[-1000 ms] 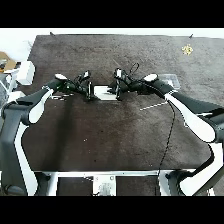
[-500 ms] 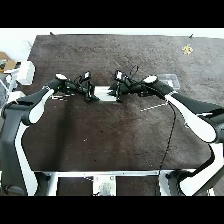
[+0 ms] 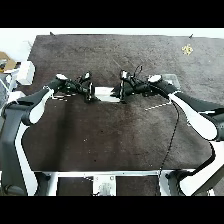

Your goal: Fold the box and place the chain.

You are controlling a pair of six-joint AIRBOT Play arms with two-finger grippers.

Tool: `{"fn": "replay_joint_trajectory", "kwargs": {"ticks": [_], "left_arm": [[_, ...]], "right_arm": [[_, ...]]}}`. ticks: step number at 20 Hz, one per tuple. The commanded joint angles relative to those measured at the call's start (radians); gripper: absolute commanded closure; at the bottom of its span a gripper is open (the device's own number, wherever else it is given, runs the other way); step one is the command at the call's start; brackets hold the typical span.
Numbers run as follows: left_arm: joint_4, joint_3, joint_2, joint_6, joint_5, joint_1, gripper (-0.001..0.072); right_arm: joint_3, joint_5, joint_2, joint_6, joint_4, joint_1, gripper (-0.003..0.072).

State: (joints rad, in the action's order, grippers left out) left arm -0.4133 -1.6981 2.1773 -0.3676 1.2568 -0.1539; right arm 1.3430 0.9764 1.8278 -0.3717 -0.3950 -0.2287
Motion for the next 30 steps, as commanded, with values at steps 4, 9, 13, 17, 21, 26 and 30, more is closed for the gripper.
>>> {"fn": "replay_joint_trajectory", "kwargs": {"ticks": [4,9,13,17,21,26,30], "left_arm": [[0.003,0.000,-0.001,0.001,-0.009,0.001,0.0315],[0.003,0.000,-0.001,0.001,-0.008,0.001,0.0315],[0.003,0.000,-0.001,0.001,-0.008,0.001,0.0315],[0.003,0.000,-0.001,0.001,-0.009,0.001,0.0315],[0.003,0.000,-0.001,0.001,-0.009,0.001,0.0315],[0.003,0.000,-0.001,0.001,-0.008,0.001,0.0314],[0.003,0.000,-0.001,0.001,-0.009,0.001,0.0314]], "right_arm": [[0.082,0.117,-0.002,0.031,0.130,0.002,0.0511],[0.082,0.030,-0.001,0.142,0.063,-0.003,0.0668],[0.082,0.003,0.032,0.167,0.001,-0.004,0.0684],[0.082,0.007,0.069,0.167,-0.039,-0.007,0.0684],[0.082,0.011,0.086,0.216,-0.145,-0.007,0.0684],[0.082,-0.025,0.138,0.241,-0.193,0.002,0.0684],[0.082,-0.011,0.107,0.188,-0.032,0.041,0.0684]]}}
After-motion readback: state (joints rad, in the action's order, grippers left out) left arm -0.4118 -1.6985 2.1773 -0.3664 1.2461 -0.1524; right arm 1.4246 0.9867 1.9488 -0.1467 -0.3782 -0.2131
